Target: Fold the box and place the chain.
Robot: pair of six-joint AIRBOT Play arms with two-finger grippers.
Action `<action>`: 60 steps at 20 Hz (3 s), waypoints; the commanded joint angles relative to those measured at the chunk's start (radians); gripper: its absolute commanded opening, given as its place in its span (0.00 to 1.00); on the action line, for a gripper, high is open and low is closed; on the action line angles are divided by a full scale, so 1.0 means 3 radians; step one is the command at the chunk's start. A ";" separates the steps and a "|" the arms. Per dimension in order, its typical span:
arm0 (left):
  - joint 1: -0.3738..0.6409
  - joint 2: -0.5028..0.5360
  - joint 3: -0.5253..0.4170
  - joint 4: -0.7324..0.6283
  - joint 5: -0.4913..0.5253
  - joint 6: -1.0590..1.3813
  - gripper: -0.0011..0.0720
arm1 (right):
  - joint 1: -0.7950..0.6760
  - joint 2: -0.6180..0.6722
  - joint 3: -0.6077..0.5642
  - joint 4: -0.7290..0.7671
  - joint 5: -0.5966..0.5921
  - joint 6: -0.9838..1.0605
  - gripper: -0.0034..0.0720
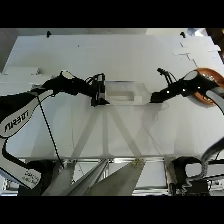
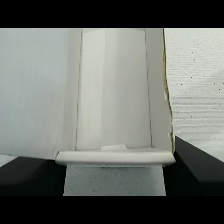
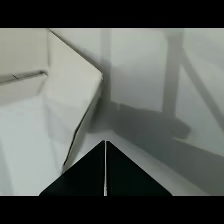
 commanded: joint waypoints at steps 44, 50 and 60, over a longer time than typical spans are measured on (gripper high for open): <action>0.0003 -0.0001 0.0001 0.0000 -0.0006 0.0000 0.31 | 0.1076 0.0310 0.0132 -0.1085 -0.1090 0.1687 0.46; 0.0003 -0.0001 0.0001 0.0000 -0.0006 0.0000 0.31 | 0.1516 0.0310 0.0187 -0.1797 -0.1324 0.2627 0.46; 0.0003 -0.0001 0.0001 0.0000 -0.0006 0.0000 0.31 | 0.1939 0.0146 0.0239 -0.2477 -0.1356 0.4093 0.45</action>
